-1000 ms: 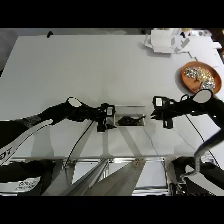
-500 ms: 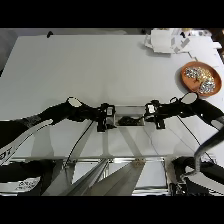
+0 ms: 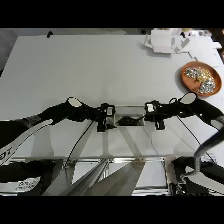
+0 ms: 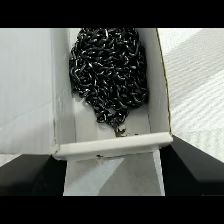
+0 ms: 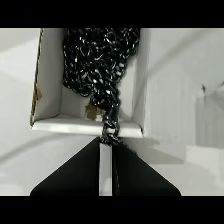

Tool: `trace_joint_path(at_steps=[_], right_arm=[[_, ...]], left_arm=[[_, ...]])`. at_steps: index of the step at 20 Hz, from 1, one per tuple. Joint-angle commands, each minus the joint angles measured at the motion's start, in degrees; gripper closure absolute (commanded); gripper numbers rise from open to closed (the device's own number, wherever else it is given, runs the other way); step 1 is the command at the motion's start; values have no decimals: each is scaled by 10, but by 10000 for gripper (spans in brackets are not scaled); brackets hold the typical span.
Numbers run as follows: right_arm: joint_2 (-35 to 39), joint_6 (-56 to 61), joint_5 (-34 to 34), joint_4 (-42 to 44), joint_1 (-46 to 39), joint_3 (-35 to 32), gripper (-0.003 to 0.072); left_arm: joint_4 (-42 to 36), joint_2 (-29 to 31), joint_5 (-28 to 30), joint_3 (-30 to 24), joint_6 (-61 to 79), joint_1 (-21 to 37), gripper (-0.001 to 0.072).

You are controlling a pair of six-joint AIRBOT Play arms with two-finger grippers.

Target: Fold the box and place the chain.

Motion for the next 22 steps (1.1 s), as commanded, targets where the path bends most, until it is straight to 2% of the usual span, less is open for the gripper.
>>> trace_joint_path(at_steps=[1, 5, 10, 13, 16, 19, 22], right_arm=[[4, 123, -18, -60, -6, 0, 667], [37, 261, -23, -111, -49, 0, 668], [142, 336, -1, -100, -70, 0, 668], [209, 354, 26, -28, -67, 0, 668], [260, 354, 43, 40, -27, 1, 668], [266, 356, 40, 137, 39, 1, 668], [253, 356, -16, 163, 121, 1, 667]], left_arm=[[0, 0, 0, 0, 0, 0, 601], [0, 0, 0, 0, 0, 0, 601], [0, 0, 0, 0, 0, 0, 601], [0, 0, 0, 0, 0, 0, 601], [0, 0, 0, 0, 0, 0, 601], [0, 0, 0, 0, 0, 0, 601], [0, 0, 0, 0, 0, 0, 601]])
